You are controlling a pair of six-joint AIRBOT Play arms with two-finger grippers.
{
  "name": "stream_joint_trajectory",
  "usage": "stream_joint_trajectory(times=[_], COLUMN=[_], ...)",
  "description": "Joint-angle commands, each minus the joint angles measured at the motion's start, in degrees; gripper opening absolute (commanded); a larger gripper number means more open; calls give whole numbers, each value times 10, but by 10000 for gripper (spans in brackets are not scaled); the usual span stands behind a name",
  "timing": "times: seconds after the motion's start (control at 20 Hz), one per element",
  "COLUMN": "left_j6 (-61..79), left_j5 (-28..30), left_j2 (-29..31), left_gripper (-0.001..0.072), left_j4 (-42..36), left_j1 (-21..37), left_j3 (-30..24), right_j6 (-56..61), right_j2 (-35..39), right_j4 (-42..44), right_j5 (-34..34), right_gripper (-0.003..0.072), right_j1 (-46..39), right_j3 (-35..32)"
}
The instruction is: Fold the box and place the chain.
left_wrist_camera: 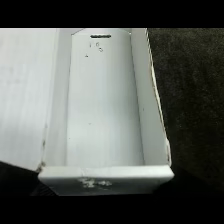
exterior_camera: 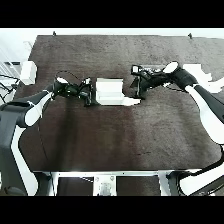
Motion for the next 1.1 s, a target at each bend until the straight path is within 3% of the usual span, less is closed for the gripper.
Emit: stream_joint_trajectory(times=[0.0,0.05,0.1,0.15,0.55,0.65,0.75,0.8,0.85,1.05], left_j6=[0,0,0,0,0,0,0,0,0,0], left_j5=[0,0,0,0,0,0,0,0,0,0], left_j2=[0,0,0,0,0,0,0,0,0,0], left_gripper=[408,408,408,408,408,408,408,408,408,408], left_j4=[0,0,0,0,0,0,0,0,0,0], left_j1=[0,0,0,0,0,0,0,0,0,0], left_j3=[0,0,0,0,0,0,0,0,0,0], right_j6=[-17,-17,-19,-21,-18,-18,-18,-18,-18,-19], right_j2=[-21,-23,-24,-25,-30,-33,-34,-34,-34,-35], right_j4=[-1,-1,-1,-1,-1,0,19,24,26,38], right_j5=[-19,-21,-21,-22,-19,-19,-20,-20,-21,-38], right_gripper=[642,604,491,432,448,365,341,252,228,217], right_j1=[23,29,33,36,36,40,50,56,59,69], right_j3=[-3,-3,-3,-3,-4,-4,-6,-6,-6,-6])
